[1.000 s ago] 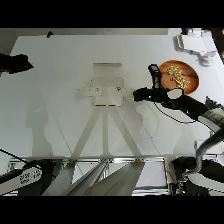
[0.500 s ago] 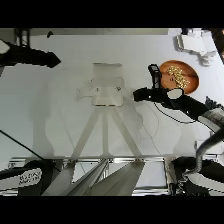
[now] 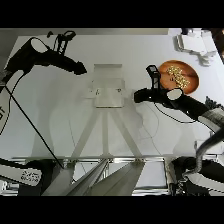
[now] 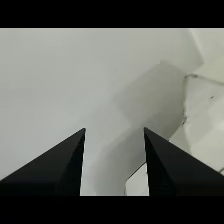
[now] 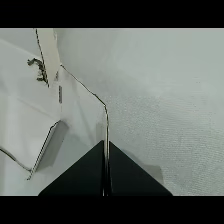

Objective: Fold the box and place the chain.

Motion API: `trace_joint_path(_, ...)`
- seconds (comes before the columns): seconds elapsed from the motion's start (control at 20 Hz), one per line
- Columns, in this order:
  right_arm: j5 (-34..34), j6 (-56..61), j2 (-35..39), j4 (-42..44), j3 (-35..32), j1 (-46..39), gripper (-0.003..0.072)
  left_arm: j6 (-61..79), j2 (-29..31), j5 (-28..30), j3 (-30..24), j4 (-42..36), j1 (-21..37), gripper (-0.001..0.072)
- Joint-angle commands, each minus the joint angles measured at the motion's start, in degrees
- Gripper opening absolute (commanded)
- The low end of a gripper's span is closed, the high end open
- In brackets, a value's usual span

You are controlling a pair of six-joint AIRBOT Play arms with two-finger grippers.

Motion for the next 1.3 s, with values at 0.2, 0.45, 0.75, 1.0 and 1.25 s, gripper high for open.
trace_joint_path(0.2,2.03,0.00,0.02,-0.44,-0.02,0.04,0.0014,17.59,-5.75,-2.40,2.36,-10.58,-1.99,0.0420)
trace_joint_path(0.45,2.03,0.02,0.02,-0.44,-0.02,0.04,0.0014,20.96,-8.11,0.15,2.36,-13.51,-1.79,0.0420)
trace_joint_path(0.75,2.80,0.02,0.04,-0.42,-0.02,0.04,0.0014,20.37,-5.51,2.19,2.38,-12.98,2.49,0.0416)
trace_joint_path(1.0,2.84,0.02,0.02,-0.42,-0.02,0.04,0.0014,20.79,-2.91,-6.86,2.38,-13.00,6.67,0.0479)
trace_joint_path(1.25,2.73,0.02,0.04,-0.42,-0.02,0.04,0.0014,26.69,-2.93,-20.52,2.36,-13.97,6.93,0.0517)
